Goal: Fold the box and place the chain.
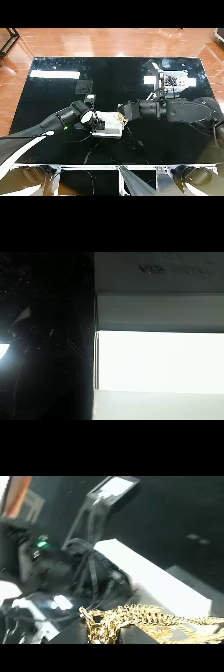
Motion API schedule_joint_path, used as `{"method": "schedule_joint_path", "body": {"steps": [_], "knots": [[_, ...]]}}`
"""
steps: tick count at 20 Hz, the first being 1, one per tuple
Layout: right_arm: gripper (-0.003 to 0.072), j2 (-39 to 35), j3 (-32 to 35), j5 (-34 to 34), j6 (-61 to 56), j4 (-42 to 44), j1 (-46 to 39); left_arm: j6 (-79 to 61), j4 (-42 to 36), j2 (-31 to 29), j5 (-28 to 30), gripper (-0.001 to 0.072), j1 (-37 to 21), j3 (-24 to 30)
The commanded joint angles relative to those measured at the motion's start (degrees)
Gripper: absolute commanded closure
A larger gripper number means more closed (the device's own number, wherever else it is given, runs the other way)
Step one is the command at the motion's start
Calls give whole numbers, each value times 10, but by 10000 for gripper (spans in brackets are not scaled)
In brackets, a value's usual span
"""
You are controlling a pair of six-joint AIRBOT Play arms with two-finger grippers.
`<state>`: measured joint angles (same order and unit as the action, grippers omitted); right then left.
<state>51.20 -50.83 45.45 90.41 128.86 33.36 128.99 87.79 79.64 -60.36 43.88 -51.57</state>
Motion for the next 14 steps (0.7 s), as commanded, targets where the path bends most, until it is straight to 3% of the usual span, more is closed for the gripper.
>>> {"method": "schedule_joint_path", "body": {"steps": [1, 5, 8, 14], "knots": [[666, -19, 0, 31, -2, -15, -43, 0, 0, 0, 0, 684, 0, 0], [666, -59, 0, 129, -2, -45, -94, 0, 0, 0, 1, 684, 0, 0], [666, -62, 3, 191, -2, -39, -87, 0, 0, 0, 1, 684, 0, 0], [667, -9, 4, 47, 13, 30, 7, 0, 0, 0, 6, 684, 0, 0]]}}
